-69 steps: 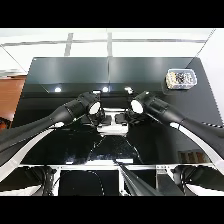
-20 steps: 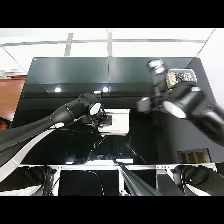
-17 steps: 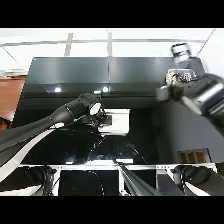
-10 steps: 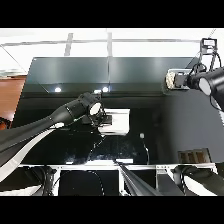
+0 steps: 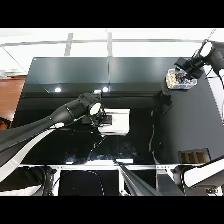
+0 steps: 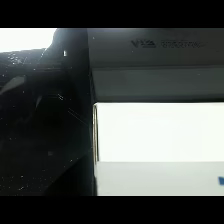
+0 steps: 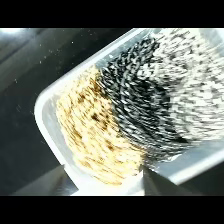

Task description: Fold the box and place the chain.

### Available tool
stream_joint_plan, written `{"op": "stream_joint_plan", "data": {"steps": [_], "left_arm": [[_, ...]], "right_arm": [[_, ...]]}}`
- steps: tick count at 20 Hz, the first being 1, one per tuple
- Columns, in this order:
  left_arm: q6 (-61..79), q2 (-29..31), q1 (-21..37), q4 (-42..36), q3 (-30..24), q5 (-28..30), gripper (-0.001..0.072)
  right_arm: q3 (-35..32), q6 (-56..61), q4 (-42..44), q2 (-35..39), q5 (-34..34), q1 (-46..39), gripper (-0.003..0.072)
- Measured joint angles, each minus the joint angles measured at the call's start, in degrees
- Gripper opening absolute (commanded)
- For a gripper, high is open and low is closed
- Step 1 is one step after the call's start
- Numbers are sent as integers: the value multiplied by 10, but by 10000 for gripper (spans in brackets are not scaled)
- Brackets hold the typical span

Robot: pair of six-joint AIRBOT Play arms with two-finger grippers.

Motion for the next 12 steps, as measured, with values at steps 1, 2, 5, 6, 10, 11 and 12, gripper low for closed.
{"op": "stream_joint_plan", "data": {"steps": [1,2,5,6,10,11,12], "left_arm": [[0,0,0,0,0,0,31],[0,0,0,0,0,0,31],[0,0,0,0,0,0,31],[0,0,0,0,0,0,31],[0,0,0,0,0,0,31],[0,0,0,0,0,0,31],[0,0,0,0,0,0,31]], "right_arm": [[23,15,23,-21,10,-7,480],[39,26,38,-35,16,-12,481],[65,49,70,-67,25,-20,482],[70,52,77,-76,28,-22,482],[78,61,99,-102,27,-22,481],[79,61,104,-107,27,-22,335],[79,54,103,-111,30,-22,16]]}}
